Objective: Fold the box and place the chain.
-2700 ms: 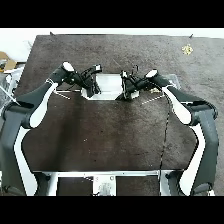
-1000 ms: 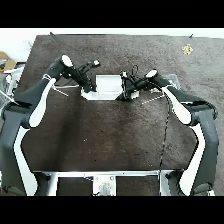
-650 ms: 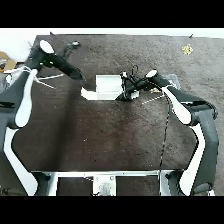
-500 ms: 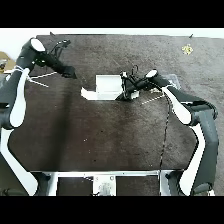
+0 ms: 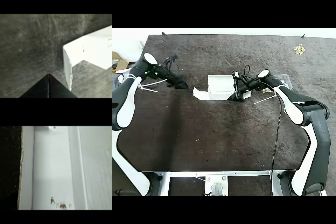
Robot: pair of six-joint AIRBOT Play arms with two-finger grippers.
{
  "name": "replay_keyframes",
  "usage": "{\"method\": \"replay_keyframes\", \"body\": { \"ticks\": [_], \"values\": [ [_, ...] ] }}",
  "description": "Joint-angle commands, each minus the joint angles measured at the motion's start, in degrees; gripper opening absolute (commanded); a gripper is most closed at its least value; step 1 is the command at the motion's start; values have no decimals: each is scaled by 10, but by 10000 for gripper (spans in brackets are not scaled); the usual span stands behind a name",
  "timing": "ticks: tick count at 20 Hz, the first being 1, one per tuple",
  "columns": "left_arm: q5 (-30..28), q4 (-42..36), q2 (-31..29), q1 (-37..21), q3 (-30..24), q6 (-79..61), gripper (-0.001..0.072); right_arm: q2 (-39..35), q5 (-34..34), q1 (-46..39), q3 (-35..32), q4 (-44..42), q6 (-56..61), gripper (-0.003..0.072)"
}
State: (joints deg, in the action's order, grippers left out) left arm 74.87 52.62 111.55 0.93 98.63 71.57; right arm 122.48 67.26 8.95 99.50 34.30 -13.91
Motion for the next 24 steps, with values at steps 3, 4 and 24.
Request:
{"method": "replay_keyframes", "body": {
  "ticks": [3,4,24],
  "values": [
    [-57,-94,-14,0,-114,-44,6,0,0,0,0,0,0,426],
    [-65,-94,-14,0,-130,-46,7,0,0,0,0,0,0,426],
    [-93,-212,-14,36,-161,-108,423,0,0,0,0,0,0,426]
  ]
}}
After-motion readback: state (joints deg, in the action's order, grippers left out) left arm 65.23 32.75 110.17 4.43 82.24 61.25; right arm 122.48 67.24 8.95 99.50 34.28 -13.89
